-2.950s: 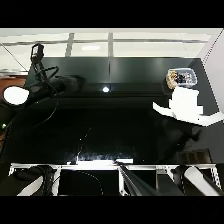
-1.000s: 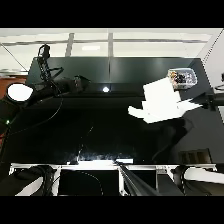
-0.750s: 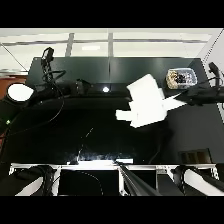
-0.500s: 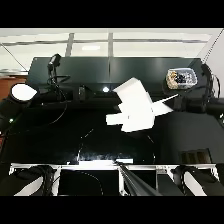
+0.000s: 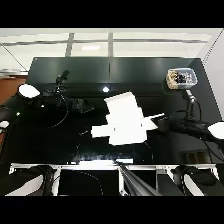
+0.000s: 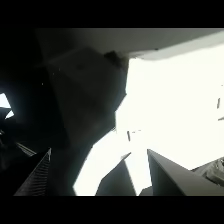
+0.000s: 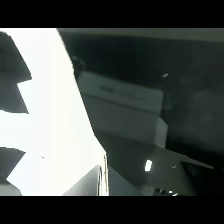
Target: Fold the box and place the chain.
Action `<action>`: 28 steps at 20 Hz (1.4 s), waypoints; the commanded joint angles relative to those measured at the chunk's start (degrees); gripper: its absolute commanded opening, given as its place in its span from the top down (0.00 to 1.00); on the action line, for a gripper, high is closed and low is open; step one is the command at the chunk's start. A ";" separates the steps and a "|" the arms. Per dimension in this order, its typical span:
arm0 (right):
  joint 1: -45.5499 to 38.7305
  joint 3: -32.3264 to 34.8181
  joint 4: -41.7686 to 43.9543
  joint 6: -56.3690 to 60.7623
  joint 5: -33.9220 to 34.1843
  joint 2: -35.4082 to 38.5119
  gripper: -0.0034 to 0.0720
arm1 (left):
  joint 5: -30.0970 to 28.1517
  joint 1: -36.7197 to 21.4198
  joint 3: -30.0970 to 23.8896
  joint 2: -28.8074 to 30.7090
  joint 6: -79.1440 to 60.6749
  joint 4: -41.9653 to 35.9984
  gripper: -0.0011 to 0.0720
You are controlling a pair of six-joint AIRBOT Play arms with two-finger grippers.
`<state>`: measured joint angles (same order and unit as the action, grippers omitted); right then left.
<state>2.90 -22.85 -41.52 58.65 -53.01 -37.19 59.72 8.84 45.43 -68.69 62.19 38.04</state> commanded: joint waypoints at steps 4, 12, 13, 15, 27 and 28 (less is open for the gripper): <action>8.83 1.92 0.81 0.39 4.87 0.37 0.90 | 4.42 1.09 -0.85 -10.25 -8.41 -13.60 0.02; 9.44 1.92 0.98 2.10 5.73 0.37 0.90 | 11.54 5.38 -0.83 -21.29 -30.40 -26.43 0.02; 9.44 1.92 0.98 2.36 5.75 0.37 0.90 | 11.74 6.10 -0.81 -21.86 -33.75 -28.11 0.02; 9.44 1.90 0.98 2.80 5.75 0.37 0.90 | 11.80 6.95 -0.46 -22.53 -36.74 -26.21 0.02; 9.44 1.92 0.92 3.02 7.19 0.37 0.89 | 14.05 9.70 0.63 -22.77 -39.93 -20.37 0.66; 9.44 1.90 0.26 3.02 6.29 0.37 0.89 | 14.03 9.31 0.72 -22.77 -39.89 -21.40 0.66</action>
<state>12.27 -20.95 -40.62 61.69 -45.67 -36.86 73.93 18.37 45.74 -91.42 22.68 17.50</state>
